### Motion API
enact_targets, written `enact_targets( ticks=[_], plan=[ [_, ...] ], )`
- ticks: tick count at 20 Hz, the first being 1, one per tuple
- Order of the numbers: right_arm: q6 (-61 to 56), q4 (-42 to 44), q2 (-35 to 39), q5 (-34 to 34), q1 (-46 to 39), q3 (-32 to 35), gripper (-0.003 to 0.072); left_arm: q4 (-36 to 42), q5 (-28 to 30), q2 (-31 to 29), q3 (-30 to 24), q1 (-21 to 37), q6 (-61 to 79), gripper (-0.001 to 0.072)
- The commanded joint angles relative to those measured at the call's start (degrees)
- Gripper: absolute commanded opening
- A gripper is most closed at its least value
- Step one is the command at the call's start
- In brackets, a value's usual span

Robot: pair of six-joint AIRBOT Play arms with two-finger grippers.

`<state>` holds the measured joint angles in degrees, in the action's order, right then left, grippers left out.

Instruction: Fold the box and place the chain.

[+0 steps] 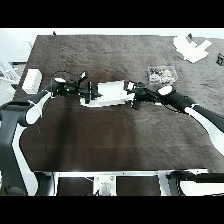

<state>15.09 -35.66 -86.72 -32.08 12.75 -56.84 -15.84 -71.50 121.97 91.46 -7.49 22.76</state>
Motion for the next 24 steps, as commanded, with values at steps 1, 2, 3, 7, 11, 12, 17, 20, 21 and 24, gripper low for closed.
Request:
enact_targets(
  ticks=[1, 2, 3, 7, 11, 12, 17, 20, 21, 24],
  plan=[
    [0.7, 0.3, -0.2, -0.5, -0.1, -0.6, 0.0641, 0.0, -0.1, 0.0, 0.0, 0.0, 0.0, 0.0023],
    [1.3, 0.3, -0.5, -0.6, -0.2, -0.9, 0.0641, 0.0, -0.1, 0.0, 0.0, 0.0, 0.0, 0.0022],
    [2.2, 0.3, -1.0, -0.8, -0.2, -1.3, 0.0641, 0.0, -0.1, 0.0, 0.0, 0.0, 0.0, 0.0022],
    [4.0, 2.3, -2.7, -4.3, -2.3, -3.9, 0.0645, 0.0, -0.5, 0.0, 0.0, 0.0, 0.0, 0.0022],
    [6.3, 4.8, -4.2, -13.3, -5.2, -6.8, 0.0652, 0.0, -0.5, 0.0, 0.0, 0.0, 0.0, 0.0023],
    [6.3, 4.9, -4.8, -14.1, -5.6, -7.5, 0.0652, -0.1, -0.5, 0.0, 0.0, 0.0, 0.0, 0.0023],
    [6.7, 5.2, -8.8, -17.2, -5.8, -10.2, 0.0652, -0.1, -0.7, 0.0, 0.0, 0.0, 0.0, 0.0022],
    [7.3, 6.1, -9.3, -17.6, -6.2, -11.0, 0.0652, -0.1, -0.7, 0.0, 0.0, 0.0, 0.0, 0.0022],
    [8.1, 7.3, -9.4, -18.1, -6.4, -11.0, 0.0652, -0.1, -0.7, 0.0, 0.0, 0.0, 0.0, 0.0022],
    [8.2, 8.0, -9.8, -20.5, -7.0, -11.7, 0.0652, -0.1, -0.7, 0.0, 0.0, 0.0, 0.0, 0.0022]
  ],
)
